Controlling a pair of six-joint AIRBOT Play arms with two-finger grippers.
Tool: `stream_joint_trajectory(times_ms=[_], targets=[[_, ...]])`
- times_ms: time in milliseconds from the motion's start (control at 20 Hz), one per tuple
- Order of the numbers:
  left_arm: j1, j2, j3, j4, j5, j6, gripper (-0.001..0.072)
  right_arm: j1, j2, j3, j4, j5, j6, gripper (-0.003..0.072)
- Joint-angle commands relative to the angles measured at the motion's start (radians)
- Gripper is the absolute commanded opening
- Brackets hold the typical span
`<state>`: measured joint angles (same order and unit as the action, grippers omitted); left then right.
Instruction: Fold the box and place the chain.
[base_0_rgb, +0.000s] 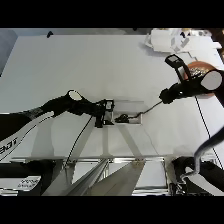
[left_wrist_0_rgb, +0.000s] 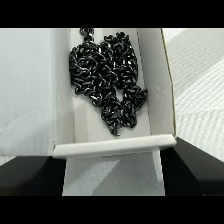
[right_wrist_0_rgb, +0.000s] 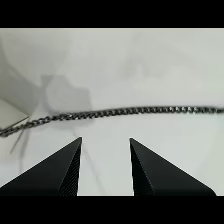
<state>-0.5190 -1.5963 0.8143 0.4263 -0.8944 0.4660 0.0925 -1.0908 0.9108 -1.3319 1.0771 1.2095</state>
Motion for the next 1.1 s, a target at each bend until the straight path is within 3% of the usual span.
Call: stream_joint_trajectory(times_ms=[0, 550, 1050], targets=[[0.0, 0.0, 0.0, 0.0, 0.0, 0.0, 0.0207, -0.05, -0.092, 0.001, -0.01, -0.023, 0.149, 0.0336], [0.0, 0.0, 0.0, 0.0, 0.0, 0.0, 0.0207, -0.045, -0.294, 0.001, -0.021, -0.03, 0.182, 0.0336], [0.0, 0.0, 0.0, 0.0, 0.0, 0.0, 0.0207, -0.019, -0.329, 0.001, -0.072, -0.129, 0.182, 0.0335]])
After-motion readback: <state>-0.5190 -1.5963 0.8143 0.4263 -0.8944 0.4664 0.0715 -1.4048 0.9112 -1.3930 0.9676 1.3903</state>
